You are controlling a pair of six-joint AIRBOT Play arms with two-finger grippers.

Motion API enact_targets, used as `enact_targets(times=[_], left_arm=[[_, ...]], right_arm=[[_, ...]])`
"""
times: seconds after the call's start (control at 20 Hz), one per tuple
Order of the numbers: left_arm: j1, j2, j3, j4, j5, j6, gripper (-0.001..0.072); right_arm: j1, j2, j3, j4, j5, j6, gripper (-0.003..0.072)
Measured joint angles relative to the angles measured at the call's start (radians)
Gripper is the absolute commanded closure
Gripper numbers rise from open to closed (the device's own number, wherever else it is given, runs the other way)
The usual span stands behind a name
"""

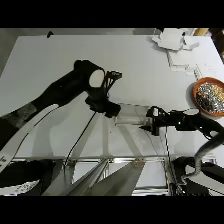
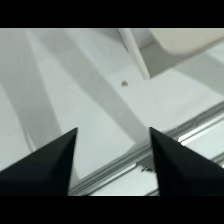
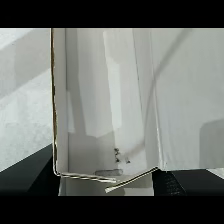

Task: Fold the box and place the chain.

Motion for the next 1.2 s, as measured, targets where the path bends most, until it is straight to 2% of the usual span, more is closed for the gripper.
enact_targets(times=[0.1,0.2,0.35,0.55,0.7,0.85,0.9,1.05,1.2], left_arm=[[0.033,0.057,-0.069,-0.034,0.018,0.157,0.0062],[0.076,0.111,-0.167,-0.076,0.097,0.360,0.0061],[0.151,0.166,-0.331,-0.175,0.273,0.745,0.0061],[0.222,0.158,-0.495,-0.327,0.501,1.330,0.0080],[0.243,0.100,-0.543,-0.489,0.616,1.689,0.0078],[0.237,0.036,-0.561,-0.658,0.697,1.930,0.0069],[0.234,0.019,-0.564,-0.699,0.711,1.994,0.0010],[0.228,-0.021,-0.568,-0.803,0.738,2.126,0.0009],[0.225,-0.040,-0.570,-0.849,0.709,2.184,0.0010]], right_arm=[[0.000,0.000,0.000,0.000,0.000,0.000,0.0272],[0.000,0.000,0.000,0.000,0.000,0.000,0.0272],[0.000,0.000,0.000,0.000,0.000,0.000,0.0272],[0.000,0.000,0.000,0.000,0.000,0.000,0.0272],[0.000,0.000,0.000,0.000,0.000,0.000,0.0272],[0.000,0.000,0.000,0.000,0.000,0.000,0.0272],[0.000,0.000,0.000,0.000,0.000,0.000,0.0272],[0.000,0.000,0.000,0.000,0.000,0.000,0.0272],[0.000,0.000,0.000,0.000,0.000,0.000,0.0272]])
